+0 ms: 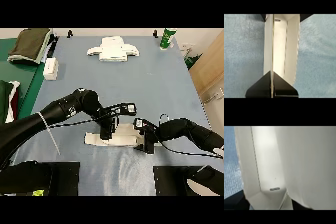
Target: Fold the box.
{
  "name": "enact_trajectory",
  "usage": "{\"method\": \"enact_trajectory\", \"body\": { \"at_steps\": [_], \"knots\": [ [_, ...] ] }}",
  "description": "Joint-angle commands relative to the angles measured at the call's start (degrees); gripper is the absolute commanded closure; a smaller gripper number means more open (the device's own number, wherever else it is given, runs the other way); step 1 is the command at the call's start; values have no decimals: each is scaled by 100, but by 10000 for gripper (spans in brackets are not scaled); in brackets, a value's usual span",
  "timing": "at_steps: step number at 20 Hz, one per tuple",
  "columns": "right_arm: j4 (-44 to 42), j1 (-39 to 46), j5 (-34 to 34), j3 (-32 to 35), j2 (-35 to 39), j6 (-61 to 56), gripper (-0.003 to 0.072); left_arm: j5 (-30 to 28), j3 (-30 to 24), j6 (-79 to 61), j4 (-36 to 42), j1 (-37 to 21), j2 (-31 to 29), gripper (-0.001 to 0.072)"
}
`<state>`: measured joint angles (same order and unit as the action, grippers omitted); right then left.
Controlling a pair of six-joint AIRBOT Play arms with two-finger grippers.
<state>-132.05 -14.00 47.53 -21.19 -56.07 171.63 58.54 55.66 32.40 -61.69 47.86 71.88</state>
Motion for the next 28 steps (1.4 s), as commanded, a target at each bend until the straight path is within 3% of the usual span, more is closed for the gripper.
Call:
{"method": "enact_trajectory", "body": {
  "at_steps": [1, 12, 26, 28],
  "knots": [
    [-70, -7, -57, 0, -2, 26, -34, -2, -2, 0, -2, 0, 2, 694],
    [-260, -4, -28, -234, 7, 26, -34, 0, 0, 0, -2, 0, 2, 694],
    [-280, -31, -251, -24, -236, 26, -34, -2, -2, 0, -2, 0, 2, 694],
    [-275, -83, -173, -26, -210, 26, 38, 0, -2, 0, 0, 0, 2, 694]
  ]
}}
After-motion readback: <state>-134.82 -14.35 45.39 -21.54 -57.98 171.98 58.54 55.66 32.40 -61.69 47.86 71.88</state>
